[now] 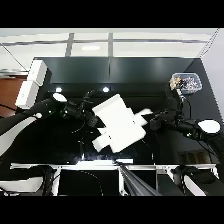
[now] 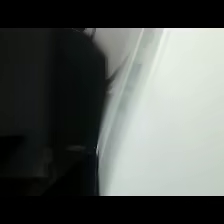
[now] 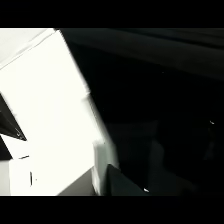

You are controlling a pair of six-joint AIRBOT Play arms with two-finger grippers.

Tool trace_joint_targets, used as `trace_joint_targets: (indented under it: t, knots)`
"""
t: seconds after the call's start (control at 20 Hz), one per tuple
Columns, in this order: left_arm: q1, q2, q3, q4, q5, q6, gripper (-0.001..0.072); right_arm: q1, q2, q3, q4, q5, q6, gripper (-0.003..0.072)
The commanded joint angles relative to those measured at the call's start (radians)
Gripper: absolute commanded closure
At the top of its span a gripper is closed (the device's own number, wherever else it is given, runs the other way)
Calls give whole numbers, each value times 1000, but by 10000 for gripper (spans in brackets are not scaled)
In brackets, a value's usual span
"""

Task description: Fold the box and place the chain.

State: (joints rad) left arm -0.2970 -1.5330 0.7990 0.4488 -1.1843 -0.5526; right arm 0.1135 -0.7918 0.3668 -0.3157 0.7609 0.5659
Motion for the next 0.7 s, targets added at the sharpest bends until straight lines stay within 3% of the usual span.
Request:
trace_joint_targets:
  t: [0.0,0.1,0.25,0.5,0.65]
  knots:
    - [4,2,14,-2,-13,30,684,-8,1,5,-7,2,2,85]
    - [3,8,47,31,-37,18,685,-37,2,39,-11,19,2,85]
    - [-15,77,80,145,-23,5,687,-93,2,152,-169,111,2,85]
    - [-139,257,77,361,134,227,685,-122,1,218,-439,226,-6,85]
    - [-177,243,77,365,220,432,683,-106,1,217,-564,268,-10,85]
